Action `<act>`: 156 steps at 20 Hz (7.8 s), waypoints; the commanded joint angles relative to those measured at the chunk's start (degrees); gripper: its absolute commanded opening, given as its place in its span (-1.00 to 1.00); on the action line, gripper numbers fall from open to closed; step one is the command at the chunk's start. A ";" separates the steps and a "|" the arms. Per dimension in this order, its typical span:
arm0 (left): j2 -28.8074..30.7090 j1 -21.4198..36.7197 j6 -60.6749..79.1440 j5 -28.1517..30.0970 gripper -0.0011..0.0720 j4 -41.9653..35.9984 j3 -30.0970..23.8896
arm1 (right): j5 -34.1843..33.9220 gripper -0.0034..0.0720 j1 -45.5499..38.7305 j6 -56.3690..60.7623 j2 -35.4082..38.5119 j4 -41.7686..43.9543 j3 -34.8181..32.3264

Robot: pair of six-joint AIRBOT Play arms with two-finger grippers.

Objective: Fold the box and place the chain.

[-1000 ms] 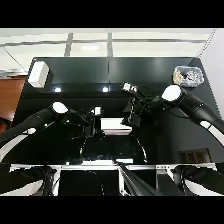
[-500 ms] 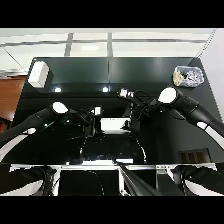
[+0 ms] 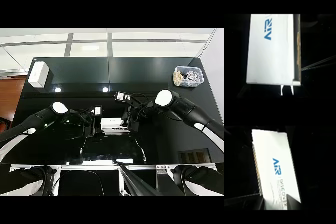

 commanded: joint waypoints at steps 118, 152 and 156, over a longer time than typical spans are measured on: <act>-1.55 -11.19 -74.69 -24.02 -0.25 48.50 29.73 | 20.15 -0.88 -27.82 47.12 21.00 -10.82 -2.75; -18.03 45.18 -83.69 -15.76 0.96 48.61 45.94 | 11.19 -0.88 -27.80 47.34 20.98 -9.22 -2.75; -16.83 43.67 -100.59 -28.65 0.83 45.79 61.92 | 10.36 -0.87 -27.82 47.28 20.98 -9.49 -2.75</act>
